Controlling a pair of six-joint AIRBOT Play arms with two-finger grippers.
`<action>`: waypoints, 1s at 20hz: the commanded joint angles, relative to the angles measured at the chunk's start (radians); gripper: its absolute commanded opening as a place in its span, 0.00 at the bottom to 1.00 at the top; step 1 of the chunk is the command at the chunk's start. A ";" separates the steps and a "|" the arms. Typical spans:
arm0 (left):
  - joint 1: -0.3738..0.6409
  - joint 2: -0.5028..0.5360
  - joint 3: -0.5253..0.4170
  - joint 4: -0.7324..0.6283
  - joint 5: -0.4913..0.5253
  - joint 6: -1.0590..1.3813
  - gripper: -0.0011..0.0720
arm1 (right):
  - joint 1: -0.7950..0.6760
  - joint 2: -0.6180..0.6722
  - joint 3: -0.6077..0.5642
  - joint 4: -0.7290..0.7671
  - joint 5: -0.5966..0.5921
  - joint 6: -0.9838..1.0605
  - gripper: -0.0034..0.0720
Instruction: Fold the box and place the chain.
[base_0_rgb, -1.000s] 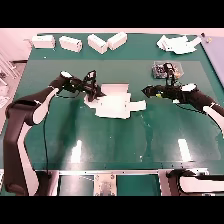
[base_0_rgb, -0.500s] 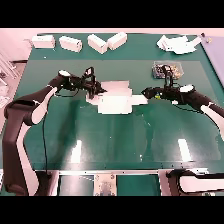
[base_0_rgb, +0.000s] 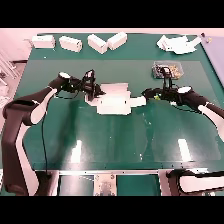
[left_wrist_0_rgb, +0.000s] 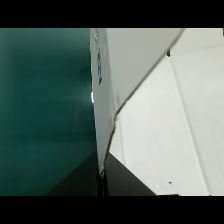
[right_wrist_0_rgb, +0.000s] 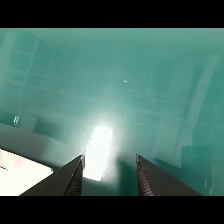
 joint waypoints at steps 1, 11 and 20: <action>0.000 0.031 -0.050 0.011 0.036 0.035 0.03 | 0.002 -0.003 0.000 0.001 -0.014 0.000 0.56; -0.002 0.068 -0.081 0.012 0.030 0.039 0.03 | 0.015 -0.003 0.000 0.019 -0.023 0.000 0.56; -0.014 0.102 -0.125 0.000 0.039 0.114 0.03 | 0.024 -0.004 0.000 0.019 -0.023 0.000 0.56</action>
